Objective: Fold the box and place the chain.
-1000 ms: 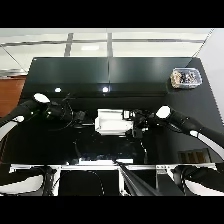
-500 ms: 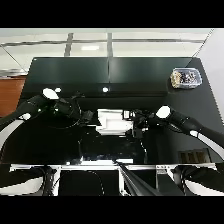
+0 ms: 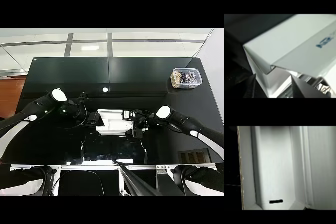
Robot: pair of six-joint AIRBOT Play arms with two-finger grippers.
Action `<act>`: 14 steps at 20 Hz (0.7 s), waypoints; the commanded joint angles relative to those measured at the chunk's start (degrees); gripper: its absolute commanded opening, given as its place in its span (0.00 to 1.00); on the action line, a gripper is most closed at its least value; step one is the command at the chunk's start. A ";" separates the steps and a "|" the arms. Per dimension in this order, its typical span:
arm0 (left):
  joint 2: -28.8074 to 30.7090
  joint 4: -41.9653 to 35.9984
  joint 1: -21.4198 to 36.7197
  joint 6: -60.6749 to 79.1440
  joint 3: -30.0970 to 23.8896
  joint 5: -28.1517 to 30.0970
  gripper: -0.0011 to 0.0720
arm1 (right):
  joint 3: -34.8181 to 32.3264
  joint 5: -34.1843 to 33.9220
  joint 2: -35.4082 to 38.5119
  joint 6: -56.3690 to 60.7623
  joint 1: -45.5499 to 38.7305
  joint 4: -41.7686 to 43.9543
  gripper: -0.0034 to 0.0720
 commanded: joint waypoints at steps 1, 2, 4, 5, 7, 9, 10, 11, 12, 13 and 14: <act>-0.02 5.44 -1.42 -5.42 1.77 1.68 0.70 | 0.00 0.02 -0.04 0.00 0.02 0.00 0.61; -0.02 7.56 -2.03 -7.56 2.21 1.99 0.70 | 0.02 0.02 -0.04 0.02 0.02 0.02 0.61; -0.02 9.86 -3.87 -10.58 3.02 3.91 0.70 | 0.02 0.02 -0.04 0.02 0.02 0.02 0.61; -0.02 11.34 -5.11 -12.39 3.74 4.74 0.70 | 0.02 0.00 -0.04 0.02 0.02 0.02 0.61; -0.02 16.96 -7.91 -18.29 5.49 5.25 0.70 | 0.02 0.00 -0.04 0.02 0.02 0.02 0.61; -0.02 21.77 -10.60 -23.56 7.45 5.05 0.70 | 0.02 0.00 -0.04 0.02 0.02 0.02 0.61; -0.02 22.75 -11.61 -25.29 8.28 4.98 0.70 | 0.02 0.00 -0.04 0.00 0.02 0.00 0.61; -0.02 23.45 -12.50 -26.84 9.07 4.55 0.68 | 0.00 0.00 -0.04 0.02 0.02 0.02 0.61; -0.02 24.11 -13.14 -28.85 9.55 4.00 0.65 | 0.02 0.00 -0.04 0.02 0.02 0.02 0.61; -0.02 24.39 -13.70 -30.34 9.84 3.74 0.65 | 0.00 0.00 -0.04 0.02 0.02 0.00 0.62; -0.02 25.20 -14.25 -32.46 9.97 3.63 0.65 | 0.02 0.00 -0.04 0.02 0.02 0.02 0.61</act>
